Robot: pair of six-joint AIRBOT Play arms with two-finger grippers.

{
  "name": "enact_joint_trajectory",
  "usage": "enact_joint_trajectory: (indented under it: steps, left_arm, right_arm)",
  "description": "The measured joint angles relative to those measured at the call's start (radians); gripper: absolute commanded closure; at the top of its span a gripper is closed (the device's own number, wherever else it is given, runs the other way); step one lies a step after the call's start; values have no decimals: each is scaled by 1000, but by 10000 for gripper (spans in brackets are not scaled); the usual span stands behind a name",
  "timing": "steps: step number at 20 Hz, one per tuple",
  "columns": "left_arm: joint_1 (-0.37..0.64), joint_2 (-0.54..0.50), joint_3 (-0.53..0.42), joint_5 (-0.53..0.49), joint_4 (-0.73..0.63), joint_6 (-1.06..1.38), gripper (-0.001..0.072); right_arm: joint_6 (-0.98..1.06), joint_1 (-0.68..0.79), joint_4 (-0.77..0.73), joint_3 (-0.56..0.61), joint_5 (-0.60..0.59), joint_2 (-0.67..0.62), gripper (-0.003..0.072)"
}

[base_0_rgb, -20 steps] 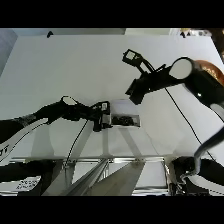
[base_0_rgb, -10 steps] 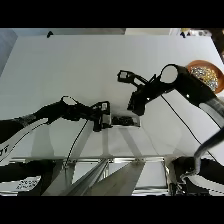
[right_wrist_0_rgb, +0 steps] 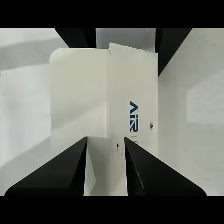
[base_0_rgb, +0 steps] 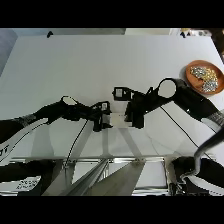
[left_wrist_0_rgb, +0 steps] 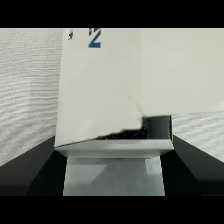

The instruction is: Fold the box and place the chain.

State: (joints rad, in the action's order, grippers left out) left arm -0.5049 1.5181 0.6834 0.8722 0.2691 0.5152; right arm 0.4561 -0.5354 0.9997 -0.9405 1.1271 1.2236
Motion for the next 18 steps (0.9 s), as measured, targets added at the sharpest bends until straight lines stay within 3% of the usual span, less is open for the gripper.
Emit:
enact_joint_trajectory:
  steps: [8, 18]
  left_arm:
    - [0, 0, 0, 0, 0, 0, 502]
    - [0, 0, 0, 0, 0, 0, 502]
  right_arm:
    - [-12, -11, 70, 29, -57, -3, 447]
    - [-16, -55, 52, 55, -36, -41, 447]
